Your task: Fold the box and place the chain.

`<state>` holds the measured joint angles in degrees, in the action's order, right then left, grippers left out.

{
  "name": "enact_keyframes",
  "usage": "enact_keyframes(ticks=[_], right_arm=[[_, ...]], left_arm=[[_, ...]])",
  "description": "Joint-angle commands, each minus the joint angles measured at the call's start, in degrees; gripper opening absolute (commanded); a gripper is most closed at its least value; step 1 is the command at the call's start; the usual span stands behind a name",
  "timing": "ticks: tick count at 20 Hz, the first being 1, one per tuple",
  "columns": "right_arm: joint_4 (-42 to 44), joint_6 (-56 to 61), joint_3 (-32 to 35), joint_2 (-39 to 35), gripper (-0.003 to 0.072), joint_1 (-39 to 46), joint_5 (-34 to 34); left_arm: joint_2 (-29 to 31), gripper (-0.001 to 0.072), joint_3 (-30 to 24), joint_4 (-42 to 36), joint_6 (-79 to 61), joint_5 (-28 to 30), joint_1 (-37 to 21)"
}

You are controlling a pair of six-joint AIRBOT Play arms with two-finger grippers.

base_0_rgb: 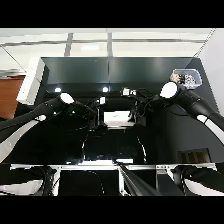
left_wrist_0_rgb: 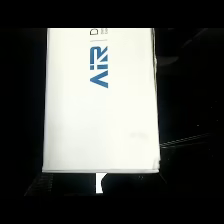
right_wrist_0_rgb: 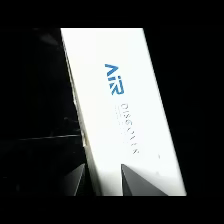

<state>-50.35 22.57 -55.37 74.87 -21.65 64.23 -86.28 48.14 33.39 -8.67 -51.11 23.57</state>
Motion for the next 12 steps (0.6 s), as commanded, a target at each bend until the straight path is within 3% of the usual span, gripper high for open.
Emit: enact_keyframes(ticks=[1, 2, 3, 5, 9, 12], right_arm=[[0.4, 15.2, -0.8, -3.1, 0.0241, 2.6, 6.0], [0.4, 20.6, -0.8, -3.6, 0.0083, 4.0, 9.3], [0.4, 25.8, -0.7, -3.6, 0.001, 5.3, 12.9], [2.8, 31.9, 1.3, -3.5, 0.0009, 6.8, 13.0], [24.0, 31.8, 8.0, -1.7, 0.001, 7.6, 3.3], [32.2, 31.8, 9.1, 2.1, 0.001, 7.6, -1.5]], left_arm=[[0.0, 0.0343, 0.0, 0.2, -0.1, -0.3, 0.0], [0.0, 0.0343, 0.0, 0.2, -0.1, -0.3, 0.0], [0.0, 0.0343, 0.0, 0.2, 0.0, -0.3, 0.0], [0.0, 0.0343, 0.0, 0.2, -0.1, -0.3, 0.0], [0.0, 0.0343, 0.0, 0.2, -0.1, -0.3, 0.0], [0.0, 0.0344, 0.0, 0.2, -0.1, -0.3, 0.0]])
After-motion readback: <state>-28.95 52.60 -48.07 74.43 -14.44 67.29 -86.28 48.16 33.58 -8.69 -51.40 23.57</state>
